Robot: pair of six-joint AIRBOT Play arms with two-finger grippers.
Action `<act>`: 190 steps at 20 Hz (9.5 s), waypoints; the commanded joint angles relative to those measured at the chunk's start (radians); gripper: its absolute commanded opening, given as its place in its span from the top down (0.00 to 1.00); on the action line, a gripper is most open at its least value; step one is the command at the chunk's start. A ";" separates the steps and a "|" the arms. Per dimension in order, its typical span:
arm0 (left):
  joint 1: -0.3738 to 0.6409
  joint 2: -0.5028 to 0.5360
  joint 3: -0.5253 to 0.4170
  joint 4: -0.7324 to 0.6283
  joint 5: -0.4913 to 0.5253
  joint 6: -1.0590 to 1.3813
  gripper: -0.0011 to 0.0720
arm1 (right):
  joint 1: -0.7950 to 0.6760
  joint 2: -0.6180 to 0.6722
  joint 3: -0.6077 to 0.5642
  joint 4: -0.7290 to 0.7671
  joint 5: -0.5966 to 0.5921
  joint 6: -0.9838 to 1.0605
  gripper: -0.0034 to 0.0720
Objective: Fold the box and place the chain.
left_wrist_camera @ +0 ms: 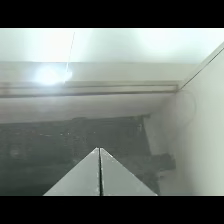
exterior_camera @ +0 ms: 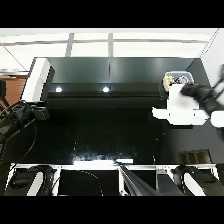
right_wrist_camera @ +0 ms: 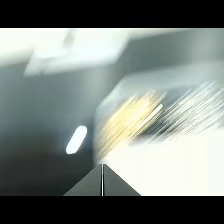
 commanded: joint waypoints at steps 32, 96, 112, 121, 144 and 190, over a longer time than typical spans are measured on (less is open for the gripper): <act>-0.245 -0.281 0.001 -0.109 0.075 0.002 0.01 | -0.627 -0.729 0.616 0.035 1.201 -0.544 0.94; -0.589 -0.922 0.497 -0.230 -0.523 0.743 0.95 | -0.171 -0.150 0.245 0.315 1.281 -0.592 0.18; -0.645 -1.016 0.444 -0.323 -0.224 1.159 0.95 | 0.270 -0.150 0.043 0.194 0.965 -0.584 0.16; -0.645 -1.016 0.444 -0.322 -0.251 1.159 0.95 | 0.513 -0.150 -0.102 0.186 0.872 -0.885 0.01; -0.646 -1.016 0.444 -0.323 -0.248 1.152 0.95 | 0.684 -0.127 -0.053 0.103 0.618 -0.889 0.01; -0.648 -1.016 0.444 -0.316 -0.242 1.152 0.95 | 0.513 -0.247 -0.112 0.435 0.665 -1.347 0.01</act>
